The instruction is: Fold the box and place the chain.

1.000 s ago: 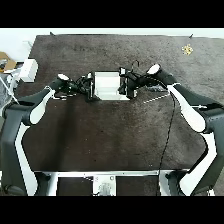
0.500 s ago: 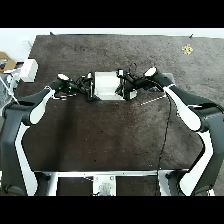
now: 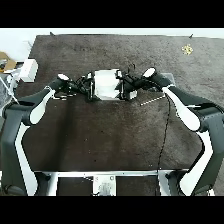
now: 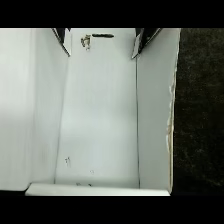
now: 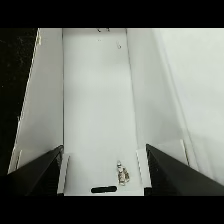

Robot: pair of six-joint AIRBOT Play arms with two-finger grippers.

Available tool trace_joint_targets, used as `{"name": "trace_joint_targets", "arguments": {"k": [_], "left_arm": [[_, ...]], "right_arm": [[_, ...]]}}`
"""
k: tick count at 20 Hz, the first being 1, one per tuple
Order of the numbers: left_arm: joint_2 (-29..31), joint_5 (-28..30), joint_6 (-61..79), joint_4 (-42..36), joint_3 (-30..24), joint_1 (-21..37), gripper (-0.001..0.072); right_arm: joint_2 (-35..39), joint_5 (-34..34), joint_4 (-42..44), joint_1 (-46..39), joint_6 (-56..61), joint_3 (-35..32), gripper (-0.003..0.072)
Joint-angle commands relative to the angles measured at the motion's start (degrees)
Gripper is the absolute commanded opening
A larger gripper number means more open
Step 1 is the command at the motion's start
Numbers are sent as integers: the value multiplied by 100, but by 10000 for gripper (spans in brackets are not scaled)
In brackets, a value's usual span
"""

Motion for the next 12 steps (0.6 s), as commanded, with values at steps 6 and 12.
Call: {"name": "trace_joint_targets", "arguments": {"k": [6,12], "left_arm": [[-2,0,2,-2,0,-2,226],[-2,0,2,-2,0,-2,226]], "right_arm": [[13,-76,-614,-7,446,120,414],[426,-46,-1617,-31,2448,225,1]]}}
